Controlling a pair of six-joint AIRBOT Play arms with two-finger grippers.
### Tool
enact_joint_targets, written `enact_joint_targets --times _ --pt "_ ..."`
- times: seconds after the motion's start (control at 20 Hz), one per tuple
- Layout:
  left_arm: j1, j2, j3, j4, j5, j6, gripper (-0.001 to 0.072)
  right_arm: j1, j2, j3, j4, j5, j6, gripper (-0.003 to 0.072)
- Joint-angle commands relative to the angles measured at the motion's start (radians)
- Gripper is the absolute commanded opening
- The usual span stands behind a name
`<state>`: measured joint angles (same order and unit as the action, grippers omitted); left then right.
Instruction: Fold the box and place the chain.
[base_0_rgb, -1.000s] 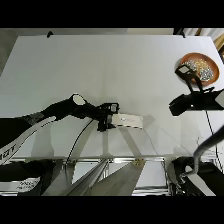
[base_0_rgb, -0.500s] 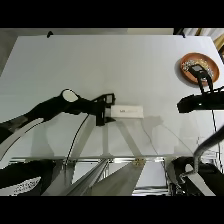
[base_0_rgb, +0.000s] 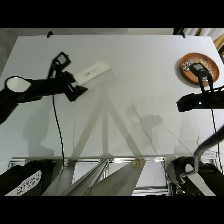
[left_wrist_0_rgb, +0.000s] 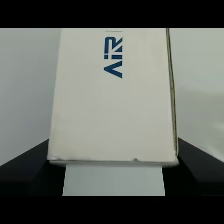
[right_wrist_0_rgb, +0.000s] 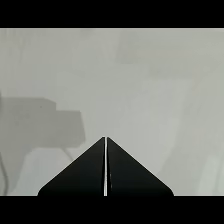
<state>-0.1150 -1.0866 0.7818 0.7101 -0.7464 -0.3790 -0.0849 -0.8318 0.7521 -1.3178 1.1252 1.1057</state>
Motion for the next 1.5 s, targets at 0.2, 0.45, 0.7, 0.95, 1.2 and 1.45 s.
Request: enact_joint_targets --times 0.2,0.45,0.7,0.95,1.2,1.45 --pt "0.269 0.024 -0.092 0.254 -0.033 -0.329 0.0002 0.000 -0.001 0.000 0.027 -0.034 0.000 0.0015" --pt "0.291 0.009 -0.171 0.420 -0.056 -0.429 0.0003 0.000 -0.001 0.000 0.043 -0.042 0.000 0.0015" --pt "0.291 -0.024 -0.191 0.467 -0.100 -0.485 0.0004 0.000 0.000 0.000 0.043 -0.059 0.000 0.0015" --pt "0.291 -0.026 -0.191 0.476 -0.142 -0.485 0.0533 0.000 0.000 0.000 0.042 -0.068 0.000 0.0015" --pt "0.291 -0.026 -0.191 0.476 -0.169 -0.485 0.0698 0.000 0.000 0.000 0.042 -0.068 0.000 0.0015" --pt "0.291 -0.013 -0.190 0.476 -0.207 -0.486 0.0699 0.000 0.000 0.000 0.042 -0.068 0.000 0.0015"
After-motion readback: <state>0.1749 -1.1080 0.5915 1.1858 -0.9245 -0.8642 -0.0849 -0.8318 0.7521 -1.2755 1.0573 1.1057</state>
